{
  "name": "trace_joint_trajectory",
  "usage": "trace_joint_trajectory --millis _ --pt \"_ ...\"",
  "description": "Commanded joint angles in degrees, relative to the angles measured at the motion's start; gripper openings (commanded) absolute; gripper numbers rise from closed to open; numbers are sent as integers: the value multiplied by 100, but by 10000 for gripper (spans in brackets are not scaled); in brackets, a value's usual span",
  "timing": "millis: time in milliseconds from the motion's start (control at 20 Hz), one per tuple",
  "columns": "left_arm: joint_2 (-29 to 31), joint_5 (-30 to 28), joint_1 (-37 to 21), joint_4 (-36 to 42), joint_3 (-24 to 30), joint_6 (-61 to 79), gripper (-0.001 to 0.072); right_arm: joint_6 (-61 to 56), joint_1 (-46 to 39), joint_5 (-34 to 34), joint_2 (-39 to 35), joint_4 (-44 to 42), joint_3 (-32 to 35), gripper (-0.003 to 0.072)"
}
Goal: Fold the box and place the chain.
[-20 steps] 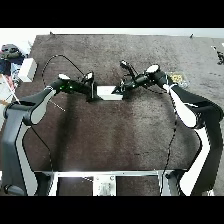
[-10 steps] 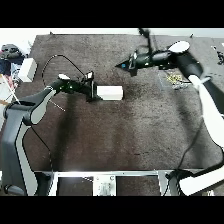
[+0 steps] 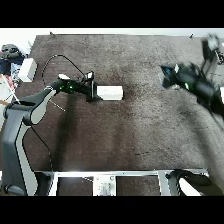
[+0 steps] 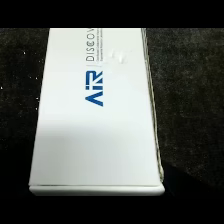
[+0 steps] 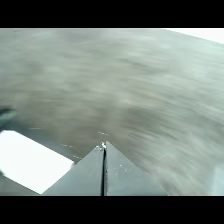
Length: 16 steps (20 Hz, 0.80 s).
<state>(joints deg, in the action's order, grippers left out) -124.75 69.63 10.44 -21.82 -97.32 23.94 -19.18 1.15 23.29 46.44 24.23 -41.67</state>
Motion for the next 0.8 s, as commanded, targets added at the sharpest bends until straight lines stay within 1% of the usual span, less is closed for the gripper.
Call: trace_joint_trajectory --millis 0,150,250,350,750 --pt "4 -2 -2 0 0 4 286 -39 -111 -1523 -1810 37 2223 10" --pt "4 -2 -2 -2 0 4 285 -39 -111 -1617 -2846 37 3161 10" --pt "4 -2 -2 -2 0 4 286 -39 -111 -1991 -3340 37 3578 10" --pt "4 -2 -2 -2 0 4 286 -39 -111 -2253 -3637 37 3873 10" --pt "4 46 -2 70 0 -9 284 -37 -111 -2249 -3694 39 3934 10"
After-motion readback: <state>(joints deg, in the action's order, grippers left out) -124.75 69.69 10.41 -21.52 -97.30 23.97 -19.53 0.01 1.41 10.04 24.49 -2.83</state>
